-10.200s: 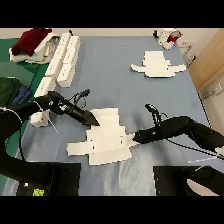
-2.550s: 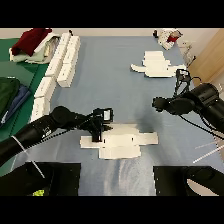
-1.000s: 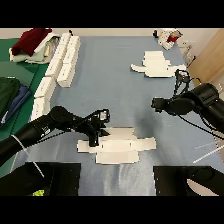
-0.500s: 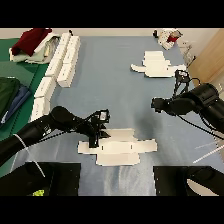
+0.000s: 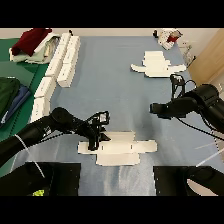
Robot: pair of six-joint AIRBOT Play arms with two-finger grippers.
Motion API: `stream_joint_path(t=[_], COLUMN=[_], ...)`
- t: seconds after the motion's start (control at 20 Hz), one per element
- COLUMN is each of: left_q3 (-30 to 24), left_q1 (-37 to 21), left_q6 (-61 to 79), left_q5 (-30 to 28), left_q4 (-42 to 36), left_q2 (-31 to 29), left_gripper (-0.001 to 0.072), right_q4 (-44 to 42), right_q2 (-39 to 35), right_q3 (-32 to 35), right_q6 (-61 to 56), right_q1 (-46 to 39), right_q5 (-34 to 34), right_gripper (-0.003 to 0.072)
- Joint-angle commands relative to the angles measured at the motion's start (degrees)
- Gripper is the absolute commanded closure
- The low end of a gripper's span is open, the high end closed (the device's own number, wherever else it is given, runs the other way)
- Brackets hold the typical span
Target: Fold the box.
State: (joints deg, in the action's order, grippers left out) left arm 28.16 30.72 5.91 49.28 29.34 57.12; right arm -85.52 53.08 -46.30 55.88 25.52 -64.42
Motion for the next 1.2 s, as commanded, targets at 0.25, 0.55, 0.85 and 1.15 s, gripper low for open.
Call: stream_joint_path(t=[0.25, 0.55, 0.85, 1.15], left_q3=[-0.1, -0.1, -0.1, -0.1], left_q1=[0.0, 0.0, 0.0, 0.0], left_q6=[0.1, 0.1, 0.1, 0.1], left_q5=[-0.2, -0.2, -0.2, -0.2], left_q4=[0.3, 0.3, 0.3, 0.3], left_q2=[0.0, 0.0, 0.0, 0.0], left_gripper=[0.0695, 0.0695, 0.0695, 0.0695], right_q4=[-11.5, -4.5, 3.9, 6.3], right_q2=[-10.1, -15.9, -8.0, -4.3], right_q3=[8.6, 20.3, 20.4, 20.3], right_q6=[8.7, 20.7, 24.8, 25.7], right_q1=[21.6, 50.2, 51.4, 51.4], right_q5=[-14.6, 5.9, 13.4, 16.4], right_gripper=[0.0681, 0.0088, 0.0088, 0.0090])
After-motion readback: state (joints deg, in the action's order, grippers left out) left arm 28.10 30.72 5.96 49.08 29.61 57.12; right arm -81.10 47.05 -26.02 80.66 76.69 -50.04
